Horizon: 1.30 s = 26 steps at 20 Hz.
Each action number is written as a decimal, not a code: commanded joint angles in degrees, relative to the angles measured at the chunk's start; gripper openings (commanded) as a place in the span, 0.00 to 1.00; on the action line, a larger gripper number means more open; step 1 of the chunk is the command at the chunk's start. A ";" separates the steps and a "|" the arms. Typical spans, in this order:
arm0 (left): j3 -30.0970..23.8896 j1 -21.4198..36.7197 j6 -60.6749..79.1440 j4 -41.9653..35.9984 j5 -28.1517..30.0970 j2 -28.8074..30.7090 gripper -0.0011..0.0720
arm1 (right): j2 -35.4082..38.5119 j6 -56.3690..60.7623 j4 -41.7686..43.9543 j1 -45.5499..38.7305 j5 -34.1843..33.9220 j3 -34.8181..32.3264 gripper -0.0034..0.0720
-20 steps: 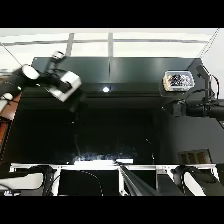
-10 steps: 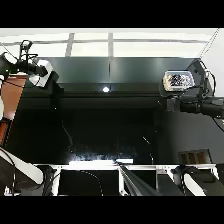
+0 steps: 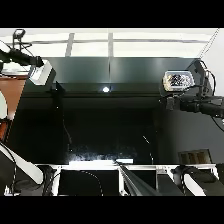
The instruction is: Fold the box and place the chain.
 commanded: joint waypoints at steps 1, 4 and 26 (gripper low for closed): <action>0.83 0.22 -11.08 0.74 -10.82 5.57 0.77 | -0.04 -1.42 -2.51 0.09 -0.83 0.31 0.06; -3.78 0.15 -14.29 1.97 -21.07 12.50 0.05 | -0.04 -0.63 -10.36 0.00 -0.61 3.10 0.06; -89.64 -15.80 -9.55 -4.31 5.22 94.44 0.06 | 10.60 20.11 -30.25 -3.43 -9.55 -13.86 0.06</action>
